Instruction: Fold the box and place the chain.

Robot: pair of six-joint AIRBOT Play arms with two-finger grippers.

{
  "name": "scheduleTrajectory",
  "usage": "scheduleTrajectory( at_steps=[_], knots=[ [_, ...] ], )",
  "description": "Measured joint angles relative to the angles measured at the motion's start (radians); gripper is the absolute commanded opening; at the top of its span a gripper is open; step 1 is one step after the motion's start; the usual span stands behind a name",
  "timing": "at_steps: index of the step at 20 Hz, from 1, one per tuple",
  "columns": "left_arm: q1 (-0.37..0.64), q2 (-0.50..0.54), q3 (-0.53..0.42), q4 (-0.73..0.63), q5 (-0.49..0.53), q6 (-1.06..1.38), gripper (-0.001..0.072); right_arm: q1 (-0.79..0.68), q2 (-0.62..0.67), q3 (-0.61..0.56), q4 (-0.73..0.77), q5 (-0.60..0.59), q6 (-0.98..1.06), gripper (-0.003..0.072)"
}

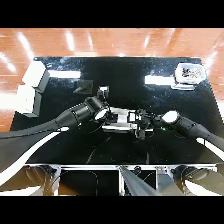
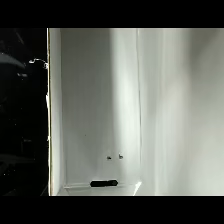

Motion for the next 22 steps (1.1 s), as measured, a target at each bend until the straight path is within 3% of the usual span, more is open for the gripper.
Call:
scheduleTrajectory(
  at_steps=[1, 2, 3, 14, 15, 16, 22],
  knots=[
    [0.0, 0.0, 0.0, 0.0, -0.001, 0.0, 0.0251, 0.0, 0.0, 0.0, 0.0, 0.0, 0.0, 0.0387],
    [0.0, 0.0, 0.001, 0.002, -0.007, 0.0, 0.011, 0.0, 0.0, 0.0, 0.0, 0.001, 0.0, 0.0388],
    [0.0, 0.0, 0.0, 0.006, -0.013, 0.0, 0.0027, -0.001, 0.001, 0.0, -0.001, 0.002, 0.0, 0.0387],
    [-0.004, -0.005, 0.0, -0.011, -0.002, 0.01, 0.0025, 0.0, 0.001, 0.0, -0.002, 0.004, -0.001, 0.039],
    [-0.006, -0.005, 0.0, -0.013, -0.005, 0.01, 0.0026, 0.0, 0.001, 0.0, -0.002, 0.004, -0.001, 0.0524],
    [-0.008, -0.005, 0.0, -0.015, -0.008, 0.01, 0.0025, 0.0, 0.001, 0.0, -0.002, 0.005, -0.001, 0.072],
    [0.007, -0.004, 0.002, -0.031, -0.015, 0.02, 0.0026, -0.001, 0.04, 0.002, -0.008, -0.006, -0.006, 0.072]
  ],
)
